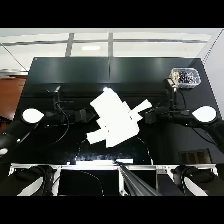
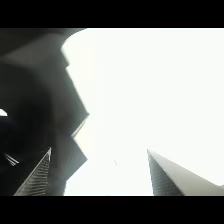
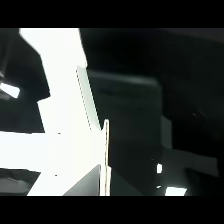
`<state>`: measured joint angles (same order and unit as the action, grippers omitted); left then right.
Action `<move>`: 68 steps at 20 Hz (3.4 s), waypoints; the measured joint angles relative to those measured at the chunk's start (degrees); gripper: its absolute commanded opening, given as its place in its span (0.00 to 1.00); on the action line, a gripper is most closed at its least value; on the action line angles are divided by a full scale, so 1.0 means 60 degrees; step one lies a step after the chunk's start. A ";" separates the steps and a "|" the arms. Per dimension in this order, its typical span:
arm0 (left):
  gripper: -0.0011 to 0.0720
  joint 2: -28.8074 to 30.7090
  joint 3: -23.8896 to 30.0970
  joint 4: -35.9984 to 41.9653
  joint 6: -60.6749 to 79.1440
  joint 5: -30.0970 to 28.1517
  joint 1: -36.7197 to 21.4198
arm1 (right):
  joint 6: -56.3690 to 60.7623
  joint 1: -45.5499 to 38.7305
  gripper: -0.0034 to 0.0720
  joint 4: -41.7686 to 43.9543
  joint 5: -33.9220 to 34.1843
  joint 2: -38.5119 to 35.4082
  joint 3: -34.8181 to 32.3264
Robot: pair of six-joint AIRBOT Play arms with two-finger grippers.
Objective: Fold the box and place the chain.
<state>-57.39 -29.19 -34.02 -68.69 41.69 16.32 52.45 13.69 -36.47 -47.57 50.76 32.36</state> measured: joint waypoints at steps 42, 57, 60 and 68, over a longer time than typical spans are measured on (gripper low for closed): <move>0.05 -0.5220 -0.1275 0.3628 1.0520 0.5989 -0.1650 | 0.0229 -0.1122 0.98 -0.2011 -0.1362 -0.0058 0.1027; 0.05 -0.2987 -0.2240 -0.0036 1.2524 0.1526 0.1636 | -0.3260 -0.1960 1.00 -0.3708 -0.1865 0.0066 0.1599; 0.05 -0.3326 -0.2259 -0.0335 1.2400 0.1275 0.1716 | -0.4226 -0.1257 0.99 -0.3388 -0.1548 0.0091 0.1264; 0.05 -0.3763 -0.2546 -0.0918 1.2054 0.1144 0.1789 | -0.6258 0.0175 0.99 -0.3198 -0.1213 0.0102 -0.0015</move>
<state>-79.96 -44.47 -39.53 3.64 48.56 27.05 14.90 14.74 -55.66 -54.85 51.37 32.27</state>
